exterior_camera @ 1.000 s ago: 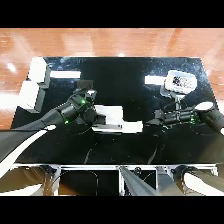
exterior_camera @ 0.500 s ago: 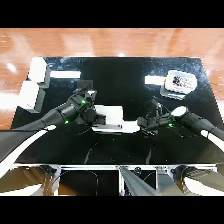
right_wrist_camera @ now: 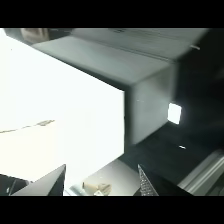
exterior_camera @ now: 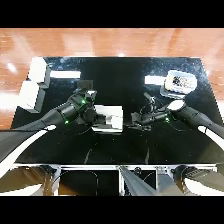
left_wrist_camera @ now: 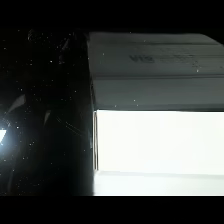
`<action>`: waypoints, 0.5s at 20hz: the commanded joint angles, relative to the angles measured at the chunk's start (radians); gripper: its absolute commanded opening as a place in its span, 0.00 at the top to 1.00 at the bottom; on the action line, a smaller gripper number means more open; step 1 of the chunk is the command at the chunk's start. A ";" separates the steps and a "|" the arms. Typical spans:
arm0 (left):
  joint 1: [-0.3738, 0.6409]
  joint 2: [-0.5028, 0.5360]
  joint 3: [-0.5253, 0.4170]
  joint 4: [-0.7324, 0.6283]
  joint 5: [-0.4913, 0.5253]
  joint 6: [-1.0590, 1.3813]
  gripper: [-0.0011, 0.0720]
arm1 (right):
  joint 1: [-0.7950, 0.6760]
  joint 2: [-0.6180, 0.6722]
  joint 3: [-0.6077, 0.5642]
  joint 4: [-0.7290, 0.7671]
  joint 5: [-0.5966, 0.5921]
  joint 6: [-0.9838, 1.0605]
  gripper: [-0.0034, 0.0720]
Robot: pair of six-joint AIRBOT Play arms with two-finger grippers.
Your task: Fold the box and place the chain.
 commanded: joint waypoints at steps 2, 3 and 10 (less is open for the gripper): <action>0.000 0.000 -0.001 0.000 0.001 0.000 0.96 | 0.044 0.000 0.070 -0.013 0.014 0.063 0.21; 0.000 0.000 -0.001 0.000 0.001 0.000 0.96 | 0.064 0.000 0.085 -0.049 -0.007 0.109 0.21; 0.000 0.000 -0.001 0.000 -0.006 0.000 0.96 | 0.271 -0.001 0.195 -0.372 -0.153 0.505 0.23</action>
